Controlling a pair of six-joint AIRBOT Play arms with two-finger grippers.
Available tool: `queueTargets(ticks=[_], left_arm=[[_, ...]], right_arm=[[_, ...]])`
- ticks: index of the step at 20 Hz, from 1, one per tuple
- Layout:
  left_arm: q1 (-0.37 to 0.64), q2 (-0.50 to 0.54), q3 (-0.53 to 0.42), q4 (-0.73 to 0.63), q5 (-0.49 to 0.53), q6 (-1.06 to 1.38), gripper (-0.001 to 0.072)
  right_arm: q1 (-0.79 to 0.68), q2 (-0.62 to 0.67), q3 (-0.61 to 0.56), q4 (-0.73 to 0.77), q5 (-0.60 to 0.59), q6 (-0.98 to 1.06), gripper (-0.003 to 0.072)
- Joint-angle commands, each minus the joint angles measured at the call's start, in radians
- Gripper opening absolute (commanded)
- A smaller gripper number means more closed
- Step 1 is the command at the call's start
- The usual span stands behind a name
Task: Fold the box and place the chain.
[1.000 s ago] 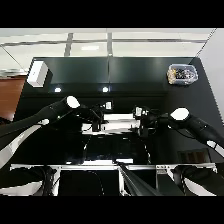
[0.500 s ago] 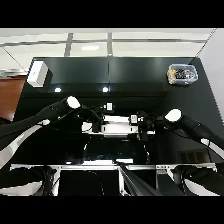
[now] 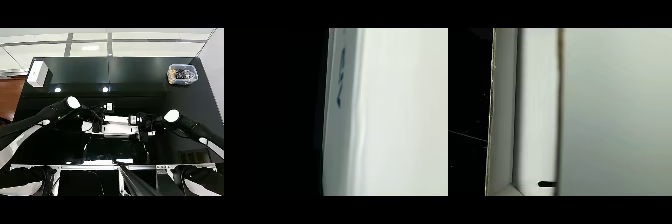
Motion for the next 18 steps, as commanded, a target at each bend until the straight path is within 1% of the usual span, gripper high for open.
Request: queueTargets(ticks=[1, 4, 8, 18], left_arm=[[0.001, 0.0, 0.001, 0.002, 0.001, 0.0, 0.0026], [0.001, 0.0, 0.001, 0.002, 0.001, 0.0, 0.0026], [0.001, 0.0, 0.001, 0.002, 0.002, 0.0, 0.0026], [0.001, 0.0, 0.001, 0.002, 0.001, 0.0, 0.0026]], right_arm=[[-0.008, -0.005, 0.001, -0.021, 0.0, 0.036, 0.0637], [-0.005, -0.005, 0.023, -0.074, 0.016, 0.088, 0.0637], [-0.005, -0.006, 0.072, -0.091, 0.023, 0.121, 0.0637], [-0.005, -0.036, 0.073, -0.091, 0.025, 0.12, 0.0637]])
